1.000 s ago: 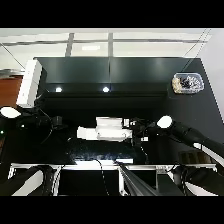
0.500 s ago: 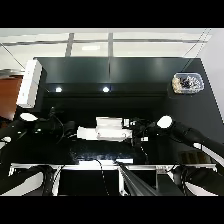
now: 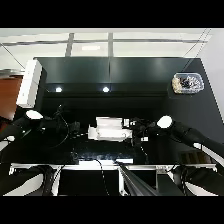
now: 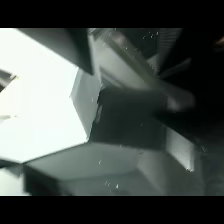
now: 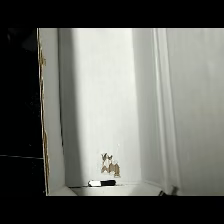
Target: Fold the box and place the chain.
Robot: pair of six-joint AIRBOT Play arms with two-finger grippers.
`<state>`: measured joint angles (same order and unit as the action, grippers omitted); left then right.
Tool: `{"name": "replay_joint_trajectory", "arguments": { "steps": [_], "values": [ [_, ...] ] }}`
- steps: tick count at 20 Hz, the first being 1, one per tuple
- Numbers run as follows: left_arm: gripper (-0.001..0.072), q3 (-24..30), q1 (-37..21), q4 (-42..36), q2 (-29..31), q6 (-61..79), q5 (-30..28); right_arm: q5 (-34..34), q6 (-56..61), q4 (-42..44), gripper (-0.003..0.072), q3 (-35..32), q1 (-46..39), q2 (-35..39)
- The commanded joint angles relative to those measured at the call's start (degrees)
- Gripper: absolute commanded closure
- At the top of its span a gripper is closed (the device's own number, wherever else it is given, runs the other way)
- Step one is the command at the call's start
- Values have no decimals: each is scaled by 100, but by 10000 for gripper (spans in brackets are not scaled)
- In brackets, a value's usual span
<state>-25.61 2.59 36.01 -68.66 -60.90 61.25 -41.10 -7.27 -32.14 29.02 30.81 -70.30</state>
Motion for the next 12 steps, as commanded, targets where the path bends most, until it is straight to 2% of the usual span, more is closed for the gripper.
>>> {"name": "replay_joint_trajectory", "arguments": {
  "steps": [1, 4, 12],
  "values": [
    [134, -249, -35, 33, 219, -118, 588, -2, 2, 0, 227, 0, 2, 0],
    [134, -273, 249, -138, 444, -118, 826, 0, 2, 0, 227, 0, 2, 0],
    [134, -273, 1187, -107, 540, -629, 52, 0, 0, -2, 227, 0, 2, 0]
  ]
}}
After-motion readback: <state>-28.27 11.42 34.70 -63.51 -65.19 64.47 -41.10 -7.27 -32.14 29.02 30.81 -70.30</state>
